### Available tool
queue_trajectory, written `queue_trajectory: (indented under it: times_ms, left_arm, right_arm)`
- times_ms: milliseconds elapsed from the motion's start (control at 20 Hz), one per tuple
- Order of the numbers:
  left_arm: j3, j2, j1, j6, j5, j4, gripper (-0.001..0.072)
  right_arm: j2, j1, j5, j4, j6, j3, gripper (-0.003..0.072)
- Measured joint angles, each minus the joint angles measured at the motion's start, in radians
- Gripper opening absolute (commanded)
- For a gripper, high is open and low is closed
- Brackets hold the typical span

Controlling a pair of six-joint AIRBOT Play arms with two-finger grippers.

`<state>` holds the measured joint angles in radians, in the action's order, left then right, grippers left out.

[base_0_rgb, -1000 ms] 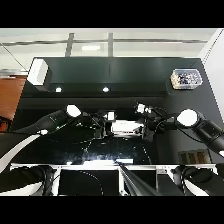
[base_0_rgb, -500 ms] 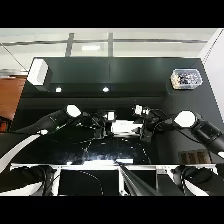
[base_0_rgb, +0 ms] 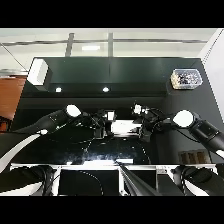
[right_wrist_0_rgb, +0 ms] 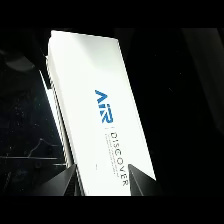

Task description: Fold the box and place the chain.

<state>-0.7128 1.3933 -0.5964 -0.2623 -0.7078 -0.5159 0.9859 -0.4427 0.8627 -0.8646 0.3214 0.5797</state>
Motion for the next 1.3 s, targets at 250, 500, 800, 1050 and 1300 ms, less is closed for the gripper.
queue_trajectory:
  times_ms: [250, 500, 800, 1050, 1300]
  left_arm:
    - [0.0, 0.0, 0.0, 0.0, 0.0, 0.0, 0.042]
    - [0.0, 0.0, 0.0, -0.001, 0.001, 0.0, 0.042]
    - [0.0, 0.0, 0.0, -0.001, 0.001, 0.0, 0.042]
    - [0.0, 0.0, 0.0, -0.003, 0.002, 0.0, 0.042]
    - [0.0, 0.0, 0.0, -0.002, 0.001, 0.0, 0.042]
  right_arm:
    - [0.002, 0.0, -0.001, 0.0, 0.013, 0.0, 0.0302]
    - [0.003, 0.0, -0.003, -0.001, 0.023, -0.001, 0.0313]
    - [0.003, 0.0, 0.0, -0.002, 0.028, -0.001, 0.0427]
    - [0.003, 0.0, -0.003, -0.003, 0.028, -0.001, 0.0419]
    - [0.003, 0.0, -0.003, -0.002, 0.035, -0.001, 0.0419]
